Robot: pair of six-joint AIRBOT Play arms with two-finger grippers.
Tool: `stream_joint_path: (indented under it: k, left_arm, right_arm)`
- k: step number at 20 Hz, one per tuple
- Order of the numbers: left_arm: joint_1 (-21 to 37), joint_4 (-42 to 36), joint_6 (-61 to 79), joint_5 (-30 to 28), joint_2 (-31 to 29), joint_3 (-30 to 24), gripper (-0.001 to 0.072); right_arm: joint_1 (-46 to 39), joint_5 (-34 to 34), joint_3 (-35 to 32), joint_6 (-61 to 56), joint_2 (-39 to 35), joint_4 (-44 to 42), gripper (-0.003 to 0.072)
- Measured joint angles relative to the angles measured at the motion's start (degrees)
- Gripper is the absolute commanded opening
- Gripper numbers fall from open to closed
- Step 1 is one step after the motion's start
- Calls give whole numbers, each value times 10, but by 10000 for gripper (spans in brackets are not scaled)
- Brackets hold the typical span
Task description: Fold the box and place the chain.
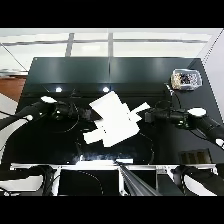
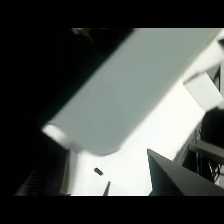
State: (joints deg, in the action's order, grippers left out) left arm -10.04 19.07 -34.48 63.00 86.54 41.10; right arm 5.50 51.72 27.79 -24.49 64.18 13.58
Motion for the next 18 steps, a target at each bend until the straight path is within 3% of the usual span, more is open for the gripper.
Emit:
stream_joint_path:
  k: [5, 6, 9, 12, 17, 18]
  left_arm:
    - [-19, -12, 45, 28, 37, 29, 682]
    - [-20, -19, 53, 30, 42, 32, 644]
    - [-23, -36, 72, 35, 55, 38, 413]
    - [-22, -41, 81, 36, 68, 41, 329]
    - [-18, -40, 86, 67, 78, 42, 327]
    - [-18, -40, 86, 73, 78, 42, 219]
  right_arm:
    - [0, -6, 0, -1, 0, 0, 36]
    - [0, -6, 0, -1, 0, 0, 36]
    - [0, -7, 0, -1, 0, 1, 36]
    - [0, -7, 0, -1, 0, 2, 36]
    - [0, 2, 0, -1, 0, 2, 36]
    - [0, 2, 0, -1, 0, 2, 36]
